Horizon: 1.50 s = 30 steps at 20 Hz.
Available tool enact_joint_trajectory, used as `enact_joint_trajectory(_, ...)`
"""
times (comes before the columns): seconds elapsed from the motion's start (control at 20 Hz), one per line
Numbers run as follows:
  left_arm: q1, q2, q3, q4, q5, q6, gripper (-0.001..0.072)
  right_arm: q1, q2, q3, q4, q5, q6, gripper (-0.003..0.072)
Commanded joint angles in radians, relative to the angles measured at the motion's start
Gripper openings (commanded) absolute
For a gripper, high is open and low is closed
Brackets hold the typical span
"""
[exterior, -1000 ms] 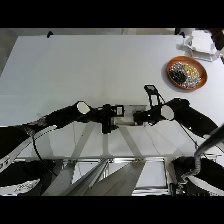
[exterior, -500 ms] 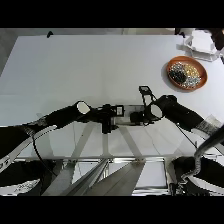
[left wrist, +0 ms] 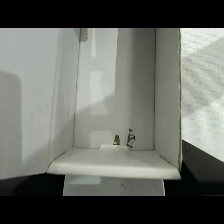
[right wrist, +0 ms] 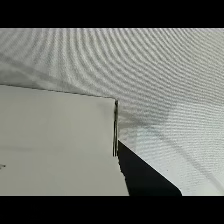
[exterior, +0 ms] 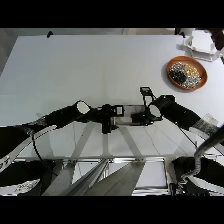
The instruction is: Fold the box and place the chain.
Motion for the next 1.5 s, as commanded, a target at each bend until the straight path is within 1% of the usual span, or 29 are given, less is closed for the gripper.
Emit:
enact_joint_trajectory(0.0, 0.000, 0.000, 0.000, 0.000, 0.003, 0.003, 0.0205, 0.001, -0.001, 0.001, -0.002, -0.008, -0.003, 0.0161)
enact_joint_trajectory(0.05, 0.000, 0.000, 0.000, 0.000, 0.003, 0.003, 0.0205, 0.001, -0.001, 0.001, -0.002, -0.015, -0.003, 0.0219)
enact_joint_trajectory(0.1, 0.000, 0.000, 0.000, 0.000, 0.003, 0.003, 0.0205, 0.001, -0.001, 0.001, -0.002, -0.015, -0.002, 0.0218)
enact_joint_trajectory(0.15, 0.000, 0.000, 0.000, 0.000, 0.003, 0.003, 0.0205, 0.001, -0.002, 0.001, -0.005, -0.015, -0.002, 0.0182)
enact_joint_trajectory(0.2, 0.000, 0.000, 0.000, 0.000, 0.003, 0.003, 0.0205, 0.001, -0.002, 0.001, -0.010, -0.015, 0.001, 0.0116)
enact_joint_trajectory(0.3, 0.000, 0.000, 0.000, 0.000, 0.003, 0.003, 0.0205, 0.001, -0.002, 0.001, -0.018, -0.015, 0.016, 0.0036)
enact_joint_trajectory(0.35, 0.000, 0.000, 0.000, 0.000, 0.003, 0.003, 0.0205, 0.001, -0.002, 0.001, -0.020, -0.015, 0.016, 0.0020)
enact_joint_trajectory(0.6, 0.000, 0.000, 0.000, 0.000, 0.003, 0.003, 0.0205, 0.001, -0.020, 0.001, -0.019, -0.011, 0.016, 0.0024)
enact_joint_trajectory(0.65, 0.000, 0.000, 0.000, 0.000, 0.003, 0.003, 0.0205, 0.001, -0.018, 0.001, -0.019, -0.011, 0.011, 0.0130)
enact_joint_trajectory(0.7, 0.000, 0.000, 0.000, 0.000, 0.003, 0.003, 0.0205, 0.001, -0.015, 0.001, -0.020, -0.011, 0.002, 0.0319)
enact_joint_trajectory(0.75, 0.000, 0.000, 0.000, 0.000, 0.003, 0.003, 0.0205, 0.001, -0.005, 0.001, -0.020, -0.007, -0.024, 0.0387)
enact_joint_trajectory(1.0, 0.000, 0.001, 0.000, 0.000, 0.000, 0.003, 0.0205, 0.001, 0.079, 0.001, -0.072, 0.012, -0.053, 0.0391)
enact_joint_trajectory(1.05, 0.000, 0.001, 0.000, 0.000, 0.000, 0.003, 0.0205, 0.001, 0.101, 0.001, -0.082, 0.026, -0.071, 0.0426)
enact_joint_trajectory(1.15, 0.000, 0.001, 0.000, 0.000, 0.000, 0.003, 0.0205, 0.001, 0.152, 0.001, -0.100, 0.063, -0.107, 0.0427)
enact_joint_trajectory(1.25, 0.000, 0.001, 0.000, 0.000, -0.001, 0.003, 0.0205, 0.000, 0.224, 0.001, -0.106, 0.094, -0.148, 0.0441)
enact_joint_trajectory(1.35, 0.000, 0.001, 0.000, 0.000, 0.000, 0.003, 0.0205, -0.001, 0.311, 0.002, -0.110, 0.091, -0.193, 0.0448)
enact_joint_trajectory(1.4, -0.001, 0.001, 0.000, 0.000, 0.000, 0.003, 0.0205, -0.016, 0.351, 0.002, -0.109, 0.084, -0.199, 0.0459)
enact_joint_trajectory(1.45, 0.000, 0.001, 0.000, 0.000, -0.003, 0.003, 0.0205, -0.043, 0.386, 0.005, -0.109, 0.087, -0.208, 0.0485)
